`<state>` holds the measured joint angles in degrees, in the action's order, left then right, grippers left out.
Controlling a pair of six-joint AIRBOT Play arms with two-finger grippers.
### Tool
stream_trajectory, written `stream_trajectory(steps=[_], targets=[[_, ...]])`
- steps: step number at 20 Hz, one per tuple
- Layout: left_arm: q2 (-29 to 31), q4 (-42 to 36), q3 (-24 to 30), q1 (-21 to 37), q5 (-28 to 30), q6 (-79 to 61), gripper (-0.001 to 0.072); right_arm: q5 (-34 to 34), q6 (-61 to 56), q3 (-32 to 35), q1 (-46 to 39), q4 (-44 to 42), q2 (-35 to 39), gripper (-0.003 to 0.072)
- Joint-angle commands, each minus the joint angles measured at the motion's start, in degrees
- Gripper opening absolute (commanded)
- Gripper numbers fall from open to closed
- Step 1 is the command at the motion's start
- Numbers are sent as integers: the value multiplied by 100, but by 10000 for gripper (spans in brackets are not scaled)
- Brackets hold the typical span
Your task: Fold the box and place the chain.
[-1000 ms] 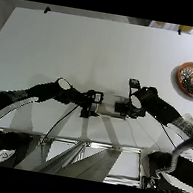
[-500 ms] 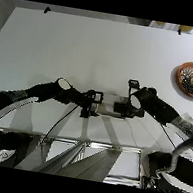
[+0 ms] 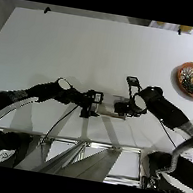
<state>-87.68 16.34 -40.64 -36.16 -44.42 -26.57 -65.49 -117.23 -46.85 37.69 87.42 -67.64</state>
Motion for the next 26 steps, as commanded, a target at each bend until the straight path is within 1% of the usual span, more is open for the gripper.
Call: stream_trajectory(steps=[1,2,3,5,8,9,10,11,12,13,14,15,17,18,22,26], targets=[[0,-2,-2,0,2,0,210,-1010,1209,-686,-125,428,533,477],[0,0,-2,0,7,0,210,-1316,1469,-1126,-332,503,562,472],[0,-2,-2,0,2,0,210,-1513,1762,-1545,-595,577,551,448],[0,-2,-2,0,2,0,210,-1427,2319,-2417,-1515,769,487,431],[0,-2,-2,0,0,0,210,-1064,3069,-3464,-3436,789,133,431],[0,0,-2,0,2,0,210,-767,3195,-3681,-4089,776,-48,432],[0,-2,-2,0,0,0,210,-363,3180,-3788,-4778,446,-236,431],[0,-2,-2,0,2,0,210,33,3230,-3797,-5427,-122,-422,430],[0,-2,-2,0,2,0,210,210,3438,-3797,-5934,-619,-627,415],[0,-2,-2,0,0,0,210,306,3711,-3797,-6367,-909,-883,362],[0,-2,-2,0,2,0,210,343,3845,-3797,-6669,-916,-1145,306],[0,-2,-2,0,2,0,210,350,3845,-3797,-6935,-905,-1419,278],[0,-2,-2,0,2,0,210,363,3952,-3797,-7224,-916,-1945,267],[0,-2,-2,0,2,0,210,350,4083,-3797,-7248,-896,-2175,235],[2,-2,-2,0,2,0,210,286,4332,-3797,-7093,-599,-2900,232],[0,-2,-2,0,2,0,210,131,4380,-3797,-6902,-601,-3248,217]])
